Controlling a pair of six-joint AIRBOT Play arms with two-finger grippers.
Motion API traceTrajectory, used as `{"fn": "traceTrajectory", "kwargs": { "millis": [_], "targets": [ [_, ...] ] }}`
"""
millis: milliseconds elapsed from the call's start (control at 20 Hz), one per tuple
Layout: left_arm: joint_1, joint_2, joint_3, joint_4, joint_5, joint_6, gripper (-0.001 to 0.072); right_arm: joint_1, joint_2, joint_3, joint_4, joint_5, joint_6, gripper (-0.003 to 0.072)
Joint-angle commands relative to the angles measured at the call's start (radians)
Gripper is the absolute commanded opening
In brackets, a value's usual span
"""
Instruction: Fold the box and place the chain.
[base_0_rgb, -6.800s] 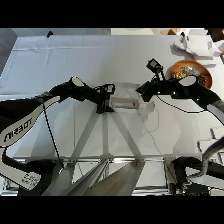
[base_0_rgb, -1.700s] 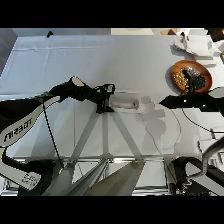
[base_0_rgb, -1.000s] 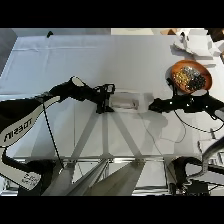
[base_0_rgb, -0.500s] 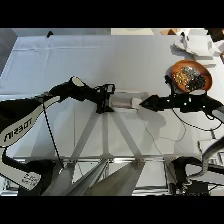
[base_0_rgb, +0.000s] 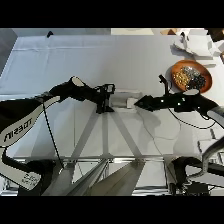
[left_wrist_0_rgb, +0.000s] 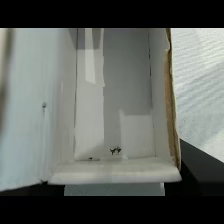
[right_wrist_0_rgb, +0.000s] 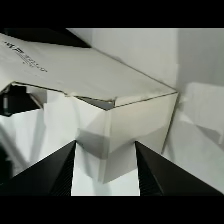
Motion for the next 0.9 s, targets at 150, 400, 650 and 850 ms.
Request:
{"fn": "traceTrajectory", "kwargs": {
  "millis": [150,400,650,850],
  "targets": [
    [0.000,0.000,-0.001,0.000,0.000,0.001,0.0188,0.090,0.053,0.001,-0.108,-0.185,0.019,0.0415],
    [0.000,0.000,-0.001,0.000,0.000,0.001,0.0188,0.179,0.053,0.001,-0.254,-0.291,0.159,0.0412],
    [0.000,0.000,0.000,0.000,0.000,0.001,0.0188,0.193,0.053,0.044,-0.346,-0.302,0.278,0.0407],
    [0.000,0.000,0.000,0.000,0.000,0.001,0.0188,0.240,0.053,0.115,-0.358,-0.248,0.278,0.0553]
  ]
}}
